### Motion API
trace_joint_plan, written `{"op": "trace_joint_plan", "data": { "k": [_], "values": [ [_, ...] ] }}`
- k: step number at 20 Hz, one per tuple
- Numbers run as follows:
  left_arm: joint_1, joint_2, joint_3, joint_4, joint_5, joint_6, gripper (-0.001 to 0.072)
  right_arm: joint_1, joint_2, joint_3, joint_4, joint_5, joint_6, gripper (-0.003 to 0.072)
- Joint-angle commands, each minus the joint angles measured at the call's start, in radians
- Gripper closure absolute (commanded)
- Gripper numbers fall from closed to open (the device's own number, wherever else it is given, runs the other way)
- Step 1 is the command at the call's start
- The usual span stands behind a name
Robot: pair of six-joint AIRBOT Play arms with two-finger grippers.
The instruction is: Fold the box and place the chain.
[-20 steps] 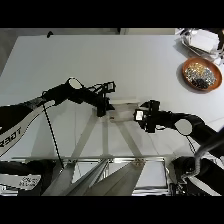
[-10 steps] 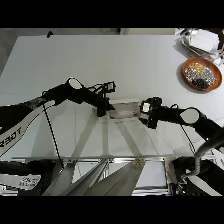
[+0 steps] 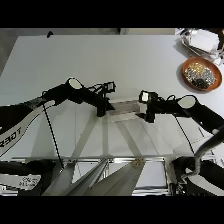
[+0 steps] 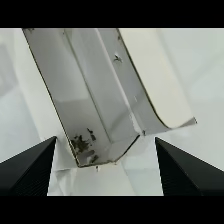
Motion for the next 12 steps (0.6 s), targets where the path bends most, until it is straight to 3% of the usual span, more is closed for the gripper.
{"op": "trace_joint_plan", "data": {
  "k": [1,6,12],
  "values": [
    [-0.001,0.0,0.0,0.0,-0.001,0.001,0.0696,-0.039,-0.019,0.016,0.006,0.046,0.005,-0.0001],
    [-0.001,0.0,0.0,0.0,-0.001,0.001,0.0696,-0.039,-0.074,0.016,0.034,0.119,-0.051,-0.0001],
    [-0.001,0.0,0.0,0.0,-0.001,0.001,0.0696,-0.039,-0.112,0.02,0.116,0.123,-0.135,0.0]
  ]
}}
